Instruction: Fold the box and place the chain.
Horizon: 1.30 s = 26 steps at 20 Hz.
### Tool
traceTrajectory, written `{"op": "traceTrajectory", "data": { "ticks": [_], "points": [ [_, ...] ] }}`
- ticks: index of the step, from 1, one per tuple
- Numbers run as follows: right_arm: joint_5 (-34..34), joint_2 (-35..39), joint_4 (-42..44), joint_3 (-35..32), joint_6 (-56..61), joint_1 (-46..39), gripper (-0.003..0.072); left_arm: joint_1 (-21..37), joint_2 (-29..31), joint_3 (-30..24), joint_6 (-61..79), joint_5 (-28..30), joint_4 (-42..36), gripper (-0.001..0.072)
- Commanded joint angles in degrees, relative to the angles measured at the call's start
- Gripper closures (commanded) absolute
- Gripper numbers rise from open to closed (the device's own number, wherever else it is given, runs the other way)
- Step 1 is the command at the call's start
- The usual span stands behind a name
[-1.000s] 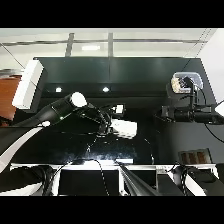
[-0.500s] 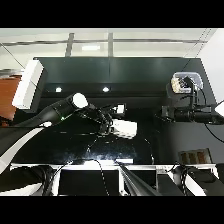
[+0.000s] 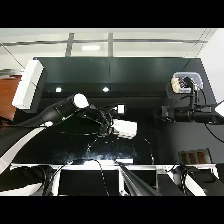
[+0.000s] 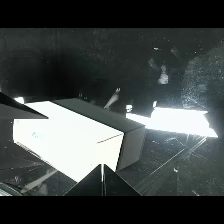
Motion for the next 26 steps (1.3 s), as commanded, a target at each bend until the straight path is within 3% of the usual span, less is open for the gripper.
{"op": "traceTrajectory", "data": {
  "ticks": [1, 13, 21, 22, 24, 25, 26],
  "points": [
    [0.02, 0.07, -0.09, 0.04, 0.0, 0.0, 0.0669, 0.0, -0.42, -0.02, -0.07, 0.04, -0.04, -0.0004],
    [0.0, 0.07, -1.11, 0.04, 0.0, 0.0, 0.067, -2.95, -3.69, 0.0, -2.05, 2.78, -2.64, -0.0004],
    [-0.02, 0.07, -1.11, 0.04, 0.02, 0.0, 0.0669, -5.03, -4.66, 0.04, -10.95, 4.15, 4.24, 0.0004],
    [-0.02, 0.07, -1.09, 0.04, 0.02, 0.0, 0.067, -5.05, -4.63, 0.17, -11.91, 4.13, 4.35, 0.005],
    [-0.02, 0.07, -1.11, 0.04, 0.02, 0.0, 0.067, -4.7, -3.89, 0.24, -12.72, 2.56, 6.19, 0.035],
    [-0.07, 0.07, -1.14, 0.04, 0.02, 0.0, 0.0669, -4.52, -3.06, 0.24, -12.96, 1.44, 8.44, 0.0422],
    [-0.17, 0.07, -1.11, 0.04, 0.02, 0.0, 0.0669, -4.26, -1.95, 0.24, -14.36, 0.85, 10.29, 0.0427]
  ]
}}
